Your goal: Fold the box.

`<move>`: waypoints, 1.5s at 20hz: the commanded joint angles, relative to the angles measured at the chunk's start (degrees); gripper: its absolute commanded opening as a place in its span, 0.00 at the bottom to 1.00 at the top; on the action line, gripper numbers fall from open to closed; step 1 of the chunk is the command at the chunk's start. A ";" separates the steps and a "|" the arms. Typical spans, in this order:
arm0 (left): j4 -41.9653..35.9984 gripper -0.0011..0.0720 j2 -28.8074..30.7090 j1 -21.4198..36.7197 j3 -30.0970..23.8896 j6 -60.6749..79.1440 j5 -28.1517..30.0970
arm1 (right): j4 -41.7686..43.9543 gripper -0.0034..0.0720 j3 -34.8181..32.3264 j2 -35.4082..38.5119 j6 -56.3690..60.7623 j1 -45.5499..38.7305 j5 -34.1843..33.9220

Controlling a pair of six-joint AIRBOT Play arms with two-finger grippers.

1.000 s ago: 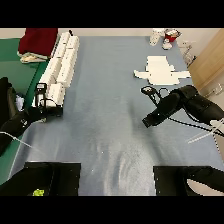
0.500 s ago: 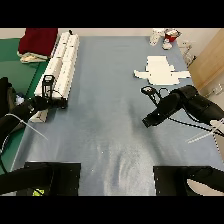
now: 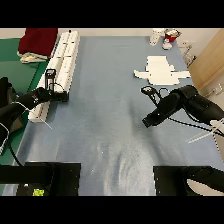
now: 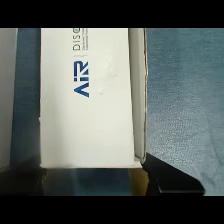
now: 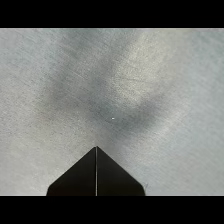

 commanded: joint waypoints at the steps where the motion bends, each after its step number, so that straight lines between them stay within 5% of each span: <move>1: 0.00 0.73 -0.57 0.00 0.52 0.22 0.15 | 0.02 0.05 0.04 -0.04 0.00 -0.04 0.00; 16: 0.00 0.73 -2.93 0.00 0.46 0.13 -2.71 | 0.02 0.05 0.04 -0.04 0.00 -0.04 0.02; 17: 0.00 0.77 -2.91 0.02 0.46 0.13 -2.75 | 0.02 0.05 0.04 -0.04 0.00 -0.04 0.00; 18: 0.00 0.95 -2.91 0.00 0.46 0.11 -2.86 | 0.02 0.05 0.04 -0.04 0.00 -0.04 0.02; 19: -0.02 0.97 -2.91 0.00 0.46 0.07 -2.93 | 0.02 0.05 0.04 -0.04 0.00 -0.04 0.00; 30: 0.09 0.97 4.90 2.58 0.76 0.11 -13.11 | 0.02 0.05 0.04 -0.04 0.00 -0.04 0.02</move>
